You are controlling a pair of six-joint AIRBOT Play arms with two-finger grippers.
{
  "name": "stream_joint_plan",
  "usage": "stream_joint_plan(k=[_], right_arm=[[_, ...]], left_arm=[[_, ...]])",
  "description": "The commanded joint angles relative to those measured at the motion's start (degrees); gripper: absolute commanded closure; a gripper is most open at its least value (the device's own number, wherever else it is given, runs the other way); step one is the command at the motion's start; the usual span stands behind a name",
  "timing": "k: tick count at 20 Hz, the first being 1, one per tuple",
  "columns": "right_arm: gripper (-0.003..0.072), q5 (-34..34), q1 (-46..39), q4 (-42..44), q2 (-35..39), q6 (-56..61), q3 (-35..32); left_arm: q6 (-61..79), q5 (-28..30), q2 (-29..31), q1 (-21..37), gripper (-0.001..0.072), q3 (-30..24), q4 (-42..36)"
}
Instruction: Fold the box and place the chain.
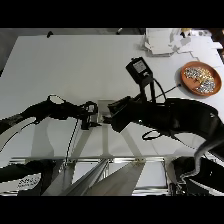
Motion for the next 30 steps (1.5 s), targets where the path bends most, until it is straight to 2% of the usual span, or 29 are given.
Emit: stream_joint_plan(k=[1, 6, 13, 16, 18, 19, 23, 25, 27, 30], right_arm=[[0.0670, -1.55, -0.63, 0.22, -4.04, 0.66, -2.34], [0.0670, -1.05, -4.76, 0.22, -10.12, 1.73, -2.69], [0.0669, 0.31, -4.81, 0.24, -17.14, 1.64, -2.75], [0.0654, 1.09, -4.81, 0.81, -17.84, 1.40, -2.75], [0.0411, 2.27, -4.81, 0.55, -16.65, -0.26, -2.54], [0.0346, 3.15, -4.81, 0.39, -15.50, -1.81, -2.19], [0.0349, 12.13, -5.46, -5.90, -10.08, -1.77, 1.16], [0.0349, 16.22, -9.44, -9.07, -8.33, 0.02, 1.49], [0.0349, 20.55, -17.44, -10.08, -8.68, 0.13, 1.49], [0.0349, 21.49, -30.27, -12.11, -12.04, -0.02, 1.46]], left_arm=[[0.00, 0.00, 0.02, 0.00, 0.0677, 0.02, 0.00], [0.00, 0.00, 0.04, 0.00, 0.0677, 0.02, 0.00], [0.02, 0.00, 0.02, 0.00, 0.0677, 0.02, 0.00], [0.02, 0.00, 0.02, 0.00, 0.0677, 0.02, 0.00], [0.00, 0.00, 0.02, 0.00, 0.0677, 0.02, 0.00], [0.00, 0.00, 0.02, 0.00, 0.0677, 0.02, 0.00], [0.02, 0.00, 0.02, 0.00, 0.0677, 0.02, 0.00], [0.02, 0.00, 0.02, 0.00, 0.0677, 0.02, 0.00], [0.02, -0.02, 0.02, 0.00, 0.0677, 0.02, 0.00], [0.02, 0.00, 0.04, 0.00, 0.0677, 0.02, 0.00]])
